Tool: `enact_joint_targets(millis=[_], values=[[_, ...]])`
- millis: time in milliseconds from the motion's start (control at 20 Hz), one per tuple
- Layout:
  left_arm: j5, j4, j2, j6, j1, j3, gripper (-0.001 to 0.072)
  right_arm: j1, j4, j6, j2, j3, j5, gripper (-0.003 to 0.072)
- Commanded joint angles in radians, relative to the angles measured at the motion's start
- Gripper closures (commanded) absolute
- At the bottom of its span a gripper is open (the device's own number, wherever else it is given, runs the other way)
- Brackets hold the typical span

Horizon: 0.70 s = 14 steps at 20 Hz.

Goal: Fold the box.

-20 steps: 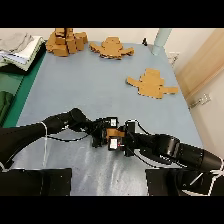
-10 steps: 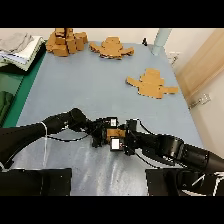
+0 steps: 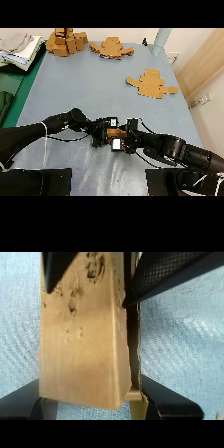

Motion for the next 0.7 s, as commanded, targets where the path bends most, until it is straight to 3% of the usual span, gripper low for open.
enact_joint_targets(millis=[0, 350, 650], values=[[0.000, 0.000, 0.000, 0.000, 0.000, 0.001, 0.0190, 0.000, 0.044, 0.002, -0.011, -0.001, -0.018, 0.0316], [0.000, 0.000, 0.000, 0.000, 0.000, 0.001, 0.0190, 0.000, 0.060, 0.002, -0.030, 0.000, -0.019, 0.0470], [0.000, 0.000, 0.000, 0.000, 0.000, 0.001, 0.0190, 0.009, 0.096, 0.002, -0.030, 0.000, -0.019, 0.0494]])
